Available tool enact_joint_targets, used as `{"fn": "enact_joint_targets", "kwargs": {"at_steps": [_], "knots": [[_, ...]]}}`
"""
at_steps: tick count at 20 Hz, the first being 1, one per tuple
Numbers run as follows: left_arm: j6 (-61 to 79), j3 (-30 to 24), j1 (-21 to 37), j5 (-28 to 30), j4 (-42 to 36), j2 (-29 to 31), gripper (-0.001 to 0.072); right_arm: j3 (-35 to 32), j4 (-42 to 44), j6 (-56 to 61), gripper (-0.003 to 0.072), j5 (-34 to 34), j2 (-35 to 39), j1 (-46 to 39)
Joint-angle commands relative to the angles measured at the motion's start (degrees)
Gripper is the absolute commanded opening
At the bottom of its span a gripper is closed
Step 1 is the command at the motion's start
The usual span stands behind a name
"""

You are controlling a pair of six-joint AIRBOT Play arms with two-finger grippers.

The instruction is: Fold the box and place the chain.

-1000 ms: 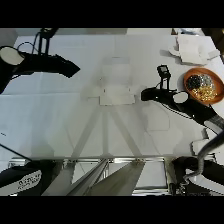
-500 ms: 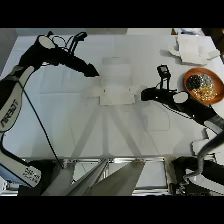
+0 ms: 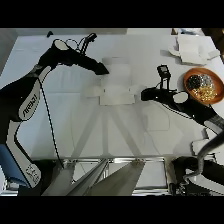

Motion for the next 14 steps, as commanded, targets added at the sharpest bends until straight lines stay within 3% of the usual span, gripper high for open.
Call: {"fn": "enact_joint_targets", "kwargs": {"at_steps": [1,3,4,6,8,10,14], "knots": [[2.82,0.50,-1.77,1.07,1.86,-0.50,0.0695,-0.04,0.00,0.02,0.0012,0.00,-0.02,0.07],[4.33,0.55,-2.84,-1.18,4.24,-0.50,0.0687,-0.04,0.02,0.00,0.0012,0.00,-0.02,0.07],[5.31,0.55,-3.30,-2.58,5.40,-0.50,0.0625,-0.04,0.02,0.02,0.0012,0.00,-0.02,0.07],[8.24,0.55,-4.09,-5.40,6.43,-0.50,0.0615,-0.04,0.00,0.02,0.0012,0.00,-0.02,0.07],[10.54,0.55,-4.59,-7.93,7.63,-0.50,0.0556,-0.04,0.02,0.02,0.0012,0.00,-0.02,0.07],[11.19,0.55,-4.87,-8.72,7.89,-0.50,0.0553,-0.04,0.00,0.02,0.0012,0.00,-0.02,0.07],[12.83,0.55,-5.01,-8.98,7.87,-0.50,0.0330,-0.04,0.00,0.02,0.0012,0.00,-0.02,0.07]]}}
